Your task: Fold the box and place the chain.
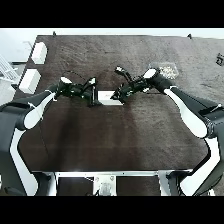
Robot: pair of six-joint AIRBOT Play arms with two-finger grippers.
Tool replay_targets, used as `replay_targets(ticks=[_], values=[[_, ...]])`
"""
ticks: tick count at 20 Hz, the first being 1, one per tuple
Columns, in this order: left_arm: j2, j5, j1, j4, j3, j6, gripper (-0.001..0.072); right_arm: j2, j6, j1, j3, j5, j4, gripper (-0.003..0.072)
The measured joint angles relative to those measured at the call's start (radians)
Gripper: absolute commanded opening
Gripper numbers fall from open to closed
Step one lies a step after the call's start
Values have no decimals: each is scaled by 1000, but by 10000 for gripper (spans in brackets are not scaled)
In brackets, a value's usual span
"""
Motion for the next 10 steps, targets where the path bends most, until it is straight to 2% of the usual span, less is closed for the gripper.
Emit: replay_targets(ticks=[3,6,10], values=[[2,-8,0,-11,0,-5,458,100,21,2,-4,19,-29,10],[2,-2,2,-5,0,-4,458,251,92,0,-1,8,12,10],[2,-2,0,-3,0,-3,458,475,255,0,-25,3,-39,10]])
